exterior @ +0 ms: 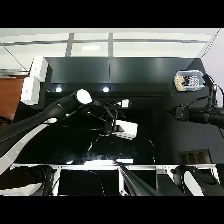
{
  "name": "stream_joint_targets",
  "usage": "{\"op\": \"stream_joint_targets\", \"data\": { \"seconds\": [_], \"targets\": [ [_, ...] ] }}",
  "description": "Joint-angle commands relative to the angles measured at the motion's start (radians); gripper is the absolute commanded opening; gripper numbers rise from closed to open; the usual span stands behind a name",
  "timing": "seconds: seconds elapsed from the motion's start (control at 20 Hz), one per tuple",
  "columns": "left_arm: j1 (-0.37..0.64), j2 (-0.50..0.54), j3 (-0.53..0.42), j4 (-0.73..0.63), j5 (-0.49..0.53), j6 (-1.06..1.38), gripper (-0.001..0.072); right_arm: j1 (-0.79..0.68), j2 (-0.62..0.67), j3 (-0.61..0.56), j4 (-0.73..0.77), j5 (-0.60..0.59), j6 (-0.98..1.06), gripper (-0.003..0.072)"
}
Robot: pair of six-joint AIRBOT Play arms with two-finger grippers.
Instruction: Fold the box and place the chain.
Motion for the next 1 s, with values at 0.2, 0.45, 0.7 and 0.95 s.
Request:
{"op": "stream_joint_targets", "data": {
  "seconds": [0.2, 0.45, 0.7, 0.95],
  "targets": [
    [-0.016, -0.038, 0.027, 0.053, -0.035, -0.07, 0.0711, 0.0, 0.001, 0.0, 0.0, -0.005, 0.001, 0.002],
    [-0.018, -0.038, 0.027, 0.053, -0.04, -0.075, 0.0711, 0.0, 0.001, 0.0, 0.0, -0.006, 0.0, 0.002],
    [-0.018, -0.038, 0.027, 0.054, -0.061, -0.074, 0.0711, -0.001, 0.001, 0.0, 0.0, -0.009, 0.001, 0.002],
    [-0.037, -0.047, 0.027, 0.095, -0.056, -0.073, 0.0711, -0.001, 0.001, 0.0, 0.0, -0.01, 0.001, 0.002]
  ]
}}
